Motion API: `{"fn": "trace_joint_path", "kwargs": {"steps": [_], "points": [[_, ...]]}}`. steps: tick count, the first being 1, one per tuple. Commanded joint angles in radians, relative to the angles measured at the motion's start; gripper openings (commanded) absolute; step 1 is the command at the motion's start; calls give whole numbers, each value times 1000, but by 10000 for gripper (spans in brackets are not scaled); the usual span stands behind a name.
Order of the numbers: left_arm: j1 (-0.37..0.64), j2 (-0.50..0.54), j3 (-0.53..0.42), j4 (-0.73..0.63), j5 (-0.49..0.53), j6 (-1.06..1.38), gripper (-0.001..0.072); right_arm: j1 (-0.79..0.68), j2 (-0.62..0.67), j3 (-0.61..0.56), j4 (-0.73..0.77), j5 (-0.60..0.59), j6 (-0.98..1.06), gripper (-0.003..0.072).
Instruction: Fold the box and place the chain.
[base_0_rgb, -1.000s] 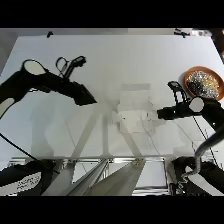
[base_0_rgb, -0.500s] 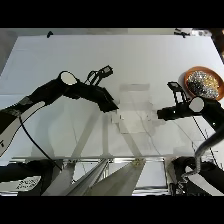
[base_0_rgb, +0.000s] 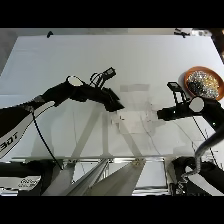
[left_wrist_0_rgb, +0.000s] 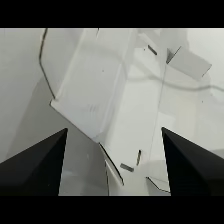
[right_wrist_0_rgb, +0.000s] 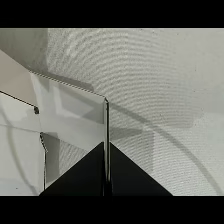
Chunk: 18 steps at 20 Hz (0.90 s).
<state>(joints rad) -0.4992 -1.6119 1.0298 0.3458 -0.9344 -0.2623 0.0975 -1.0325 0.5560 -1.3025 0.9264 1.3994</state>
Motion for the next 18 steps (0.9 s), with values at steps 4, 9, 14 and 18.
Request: {"fn": "trace_joint_path", "kwargs": {"steps": [4,9,14,18], "points": [[0,-33,1,-51,30,86,651,1,0,0,11,2,-13,7],[-2,-69,3,-131,40,148,649,1,0,0,24,5,-14,7],[-12,-117,15,-156,37,158,631,1,0,0,24,5,-13,8],[-32,-126,35,-151,50,166,629,1,0,0,24,5,-13,8]]}}
